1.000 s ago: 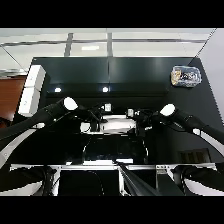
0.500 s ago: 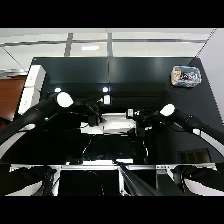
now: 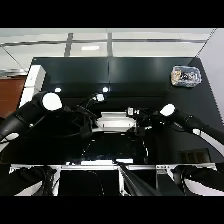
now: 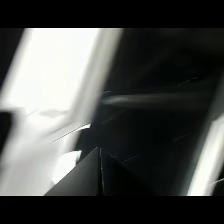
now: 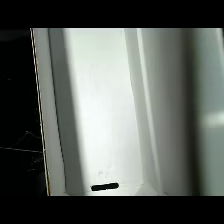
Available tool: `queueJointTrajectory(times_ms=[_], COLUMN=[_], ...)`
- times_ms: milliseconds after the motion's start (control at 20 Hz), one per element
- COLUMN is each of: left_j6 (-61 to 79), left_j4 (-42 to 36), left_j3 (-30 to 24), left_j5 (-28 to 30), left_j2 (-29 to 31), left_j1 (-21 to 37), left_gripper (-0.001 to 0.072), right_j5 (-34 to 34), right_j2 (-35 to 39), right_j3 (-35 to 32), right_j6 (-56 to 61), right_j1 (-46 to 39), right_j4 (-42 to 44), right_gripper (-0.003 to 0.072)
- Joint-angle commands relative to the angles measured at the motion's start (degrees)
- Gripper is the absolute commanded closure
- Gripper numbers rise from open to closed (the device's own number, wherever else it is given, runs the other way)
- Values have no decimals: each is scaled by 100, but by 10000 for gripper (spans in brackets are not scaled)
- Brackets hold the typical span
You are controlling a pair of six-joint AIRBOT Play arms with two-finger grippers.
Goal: Fold the box and place the chain.
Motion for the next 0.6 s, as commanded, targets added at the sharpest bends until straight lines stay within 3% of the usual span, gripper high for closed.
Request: queueJointTrajectory(times_ms=[0,50,100,250,400,550], left_j6=[-33,-28,-28,-26,-81,-90], left_j4=[-1880,-2164,-2437,-2411,-1668,-1631], left_j3=[-271,-282,-280,-232,-144,-144], left_j5=[610,1217,1904,3377,3257,2745], left_j2=[-195,-278,-365,-684,-1167,-1502], left_j1=[-28,-28,-24,-26,9,9], left_gripper=[680,680,680,681,681,681], right_j5=[42,87,146,173,170,164], right_j2=[2,2,2,2,2,2], right_j3=[-2,-2,-2,-2,-2,-2], right_j6=[-26,-59,-101,-122,-120,-120], right_j1=[4,4,4,4,4,4], right_j4=[-20,-50,-63,-70,-70,-68], right_gripper=[362,511,568,560,561,560])
